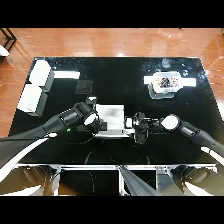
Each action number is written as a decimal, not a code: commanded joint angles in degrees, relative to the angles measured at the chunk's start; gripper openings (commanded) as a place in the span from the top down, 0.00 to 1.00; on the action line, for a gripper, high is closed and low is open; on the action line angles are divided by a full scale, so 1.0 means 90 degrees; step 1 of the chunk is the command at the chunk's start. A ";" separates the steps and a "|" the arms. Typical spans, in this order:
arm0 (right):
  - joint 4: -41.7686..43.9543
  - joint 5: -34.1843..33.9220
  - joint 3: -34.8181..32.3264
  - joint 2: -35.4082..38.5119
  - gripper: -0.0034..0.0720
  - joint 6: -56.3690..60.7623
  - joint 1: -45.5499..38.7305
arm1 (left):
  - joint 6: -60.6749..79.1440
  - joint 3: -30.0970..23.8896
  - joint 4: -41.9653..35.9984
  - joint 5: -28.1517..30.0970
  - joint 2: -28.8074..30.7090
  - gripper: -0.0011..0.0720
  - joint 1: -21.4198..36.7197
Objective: Fold the box and place the chain.
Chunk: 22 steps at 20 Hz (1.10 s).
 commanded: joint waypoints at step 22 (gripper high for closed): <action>0.1902 -0.0398 0.0005 -0.0556 0.71 -0.0593 0.0393 | -0.0002 0.0002 -0.0019 0.0012 -0.0002 0.96 0.0002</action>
